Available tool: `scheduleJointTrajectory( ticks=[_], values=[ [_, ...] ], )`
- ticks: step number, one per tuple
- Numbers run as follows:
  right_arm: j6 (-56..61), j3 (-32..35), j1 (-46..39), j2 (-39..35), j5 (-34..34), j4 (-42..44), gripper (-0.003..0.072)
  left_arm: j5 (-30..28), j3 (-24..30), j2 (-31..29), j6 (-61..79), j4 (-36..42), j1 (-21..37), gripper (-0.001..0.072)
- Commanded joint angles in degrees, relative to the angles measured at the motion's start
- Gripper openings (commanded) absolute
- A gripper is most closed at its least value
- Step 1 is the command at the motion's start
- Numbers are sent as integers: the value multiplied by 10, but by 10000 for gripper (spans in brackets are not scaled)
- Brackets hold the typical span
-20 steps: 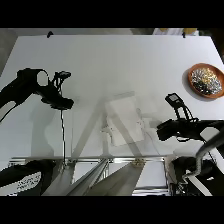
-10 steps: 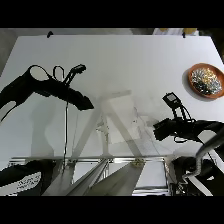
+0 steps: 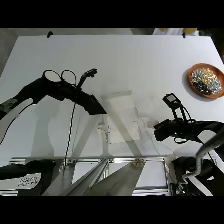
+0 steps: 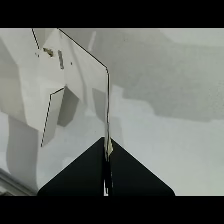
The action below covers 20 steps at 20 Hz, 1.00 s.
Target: Fold the box and place the chain.
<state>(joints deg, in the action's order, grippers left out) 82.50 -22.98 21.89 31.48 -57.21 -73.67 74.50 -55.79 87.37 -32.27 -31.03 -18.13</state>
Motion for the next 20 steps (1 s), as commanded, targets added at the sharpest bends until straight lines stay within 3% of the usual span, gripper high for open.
scheduleJointTrajectory(
  ticks=[1,3,5,7,9,10,11,15,17,18,20],
  values=[
    [2,0,1,0,-2,0,17,-22,0,42,20,26,-26,633],
    [2,0,1,0,-2,0,17,-35,0,57,51,74,-35,617],
    [2,0,1,0,-2,0,17,-36,0,64,69,100,-41,541],
    [2,0,1,0,-2,0,17,-27,0,64,68,95,-40,275],
    [2,0,1,0,-2,0,18,-10,0,64,86,96,-31,161],
    [2,0,1,0,-2,0,18,-2,0,64,96,96,-26,45],
    [2,0,1,0,-2,0,18,6,0,64,111,95,-23,8],
    [2,-10,1,-1,22,0,30,16,0,52,222,96,-29,2],
    [2,-28,1,-1,24,3,237,-9,0,27,305,90,-43,2],
    [2,-39,1,-1,23,3,293,-29,0,13,344,80,-53,2],
    [2,-61,1,-1,23,-1,296,-84,0,-12,377,39,-76,2]
  ],
)
